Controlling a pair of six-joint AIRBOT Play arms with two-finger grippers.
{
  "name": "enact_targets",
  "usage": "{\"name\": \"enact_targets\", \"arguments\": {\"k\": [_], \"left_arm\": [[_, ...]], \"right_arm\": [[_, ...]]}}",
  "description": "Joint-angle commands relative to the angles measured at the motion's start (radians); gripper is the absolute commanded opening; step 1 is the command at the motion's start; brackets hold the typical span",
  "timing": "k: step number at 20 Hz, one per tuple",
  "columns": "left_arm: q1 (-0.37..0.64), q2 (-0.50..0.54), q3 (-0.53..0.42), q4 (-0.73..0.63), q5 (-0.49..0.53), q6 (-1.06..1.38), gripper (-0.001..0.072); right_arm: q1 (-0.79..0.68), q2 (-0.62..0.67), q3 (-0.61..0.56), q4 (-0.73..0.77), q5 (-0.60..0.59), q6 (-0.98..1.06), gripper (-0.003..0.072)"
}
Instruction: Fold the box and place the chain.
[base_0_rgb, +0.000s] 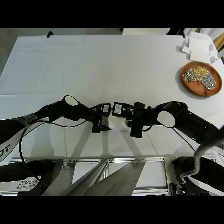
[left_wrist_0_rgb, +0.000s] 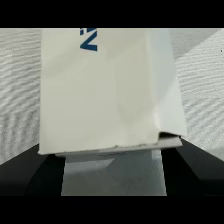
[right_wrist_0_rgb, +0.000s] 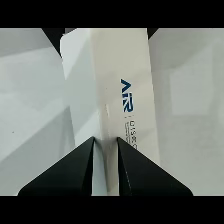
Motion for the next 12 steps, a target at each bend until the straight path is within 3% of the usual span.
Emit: {"name": "enact_targets", "arguments": {"k": [1, 12], "left_arm": [[0.0, 0.0, 0.0, 0.0, 0.0, 0.0, 0.0412], [0.0, 0.0, 0.0, 0.0, 0.0, 0.0, 0.0412]], "right_arm": [[0.0, 0.001, 0.0, -0.002, -0.019, 0.0, 0.0111], [-0.003, 0.009, 0.0, -0.003, -0.021, -0.003, 0.0111]]}}
